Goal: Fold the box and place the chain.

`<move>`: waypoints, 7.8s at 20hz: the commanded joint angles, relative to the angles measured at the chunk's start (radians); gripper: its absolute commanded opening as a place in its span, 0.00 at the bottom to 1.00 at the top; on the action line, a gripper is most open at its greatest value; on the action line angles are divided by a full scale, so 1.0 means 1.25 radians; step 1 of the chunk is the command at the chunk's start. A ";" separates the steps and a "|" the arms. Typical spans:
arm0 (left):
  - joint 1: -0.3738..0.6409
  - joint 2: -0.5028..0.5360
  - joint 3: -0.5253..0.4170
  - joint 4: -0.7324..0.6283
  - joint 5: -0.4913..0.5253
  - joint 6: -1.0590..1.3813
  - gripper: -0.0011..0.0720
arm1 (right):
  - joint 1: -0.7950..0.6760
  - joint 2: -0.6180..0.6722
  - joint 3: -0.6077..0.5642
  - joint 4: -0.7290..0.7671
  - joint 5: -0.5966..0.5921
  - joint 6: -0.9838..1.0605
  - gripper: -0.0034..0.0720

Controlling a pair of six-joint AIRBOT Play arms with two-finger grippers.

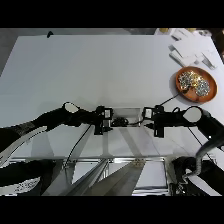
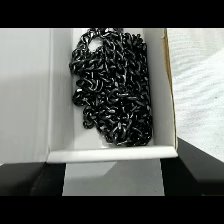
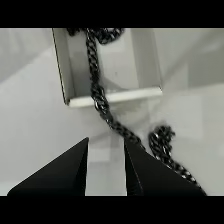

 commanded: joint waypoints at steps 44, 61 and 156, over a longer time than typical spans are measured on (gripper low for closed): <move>0.001 0.000 0.000 0.000 0.000 0.000 0.11 | 0.282 0.055 0.012 0.343 -0.264 0.257 0.36; 0.001 0.000 0.000 0.000 0.000 0.000 0.11 | -0.072 -0.131 0.236 -0.432 0.013 1.122 0.07; 0.000 0.000 0.000 0.000 0.000 0.000 0.11 | 0.002 -0.298 0.312 -0.475 0.039 1.387 0.46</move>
